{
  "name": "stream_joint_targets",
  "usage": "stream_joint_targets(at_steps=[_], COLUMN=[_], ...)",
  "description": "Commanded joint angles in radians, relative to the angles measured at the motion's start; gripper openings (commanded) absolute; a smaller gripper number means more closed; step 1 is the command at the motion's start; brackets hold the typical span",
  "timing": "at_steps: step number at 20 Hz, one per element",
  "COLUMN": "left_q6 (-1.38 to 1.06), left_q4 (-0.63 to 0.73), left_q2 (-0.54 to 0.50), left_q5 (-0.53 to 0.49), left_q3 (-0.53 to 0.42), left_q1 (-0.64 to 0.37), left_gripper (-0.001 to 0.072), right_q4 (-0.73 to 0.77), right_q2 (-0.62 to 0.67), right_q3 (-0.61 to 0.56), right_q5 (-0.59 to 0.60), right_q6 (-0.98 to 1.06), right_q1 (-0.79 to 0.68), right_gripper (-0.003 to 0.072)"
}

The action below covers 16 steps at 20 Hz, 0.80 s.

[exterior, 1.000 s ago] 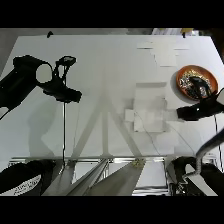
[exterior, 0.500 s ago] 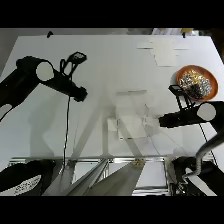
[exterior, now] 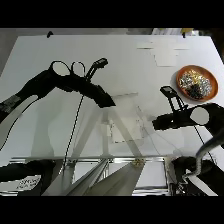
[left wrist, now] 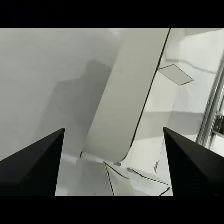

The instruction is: Fold the box and place the chain.

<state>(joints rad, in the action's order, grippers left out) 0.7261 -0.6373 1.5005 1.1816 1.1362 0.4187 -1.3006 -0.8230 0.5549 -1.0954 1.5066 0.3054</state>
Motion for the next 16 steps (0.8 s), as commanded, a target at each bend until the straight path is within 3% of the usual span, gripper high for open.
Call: stream_joint_targets(at_steps=[1, 5, 9, 16], left_q6=[-0.072, -0.066, -0.045, -0.062], left_q4=[0.014, -0.019, -0.029, -0.006], left_q2=[0.028, 0.027, 0.03, 0.043], left_q5=[0.047, 0.115, 0.113, -0.014], left_q3=[0.0, 0.0, -0.029, -0.056], left_q1=[-0.009, -0.043, -0.029, 0.092], left_gripper=[0.0699, 0.0699, 0.0699, 0.0699], right_q4=[-0.002, -0.001, -0.001, -0.001], right_q2=[0.001, 0.001, 0.001, 0.001], right_q3=[-0.001, -0.001, -0.001, -0.001], right_q5=[0.015, 0.015, 0.016, 0.039], right_q6=[0.005, 0.007, 0.008, 0.008], right_q1=[0.007, 0.007, 0.007, 0.007], right_gripper=[0.0015, 0.0015, 0.0015, 0.0015])
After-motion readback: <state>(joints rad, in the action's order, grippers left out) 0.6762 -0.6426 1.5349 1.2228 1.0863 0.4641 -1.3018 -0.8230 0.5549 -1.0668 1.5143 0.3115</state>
